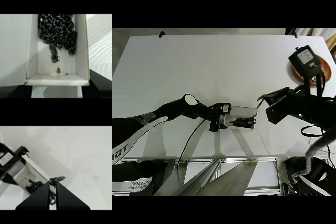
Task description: Fold the box and place the chain.
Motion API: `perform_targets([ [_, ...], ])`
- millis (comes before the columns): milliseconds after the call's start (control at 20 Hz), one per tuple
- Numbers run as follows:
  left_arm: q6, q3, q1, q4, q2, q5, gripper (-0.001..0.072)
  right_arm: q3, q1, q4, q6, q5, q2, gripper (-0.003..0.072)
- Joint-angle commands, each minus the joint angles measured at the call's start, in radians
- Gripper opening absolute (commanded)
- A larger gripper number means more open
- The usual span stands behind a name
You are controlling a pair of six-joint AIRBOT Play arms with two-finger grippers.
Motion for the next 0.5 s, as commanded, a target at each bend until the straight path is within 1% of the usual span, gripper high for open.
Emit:
perform_targets([
  [0,0.0,0.0,0.0,0.0,0.0,0.0,0.0273,0.001,0.001,-0.064,0.045,0.051,0.045,0.0014],
  [200,0.0,0.0,0.0,0.0,0.0,0.0,0.0273,0.001,0.002,-0.042,0.044,0.052,0.073,0.0014],
  [300,0.0,0.0,0.0,0.0,0.0,0.0,0.0273,0.001,0.002,-0.039,0.044,0.031,0.09,0.0014],
  [450,0.0,0.0,0.0,0.0,0.0,0.0,0.0273,0.001,0.002,0.027,0.035,0.03,0.084,0.0014],
])
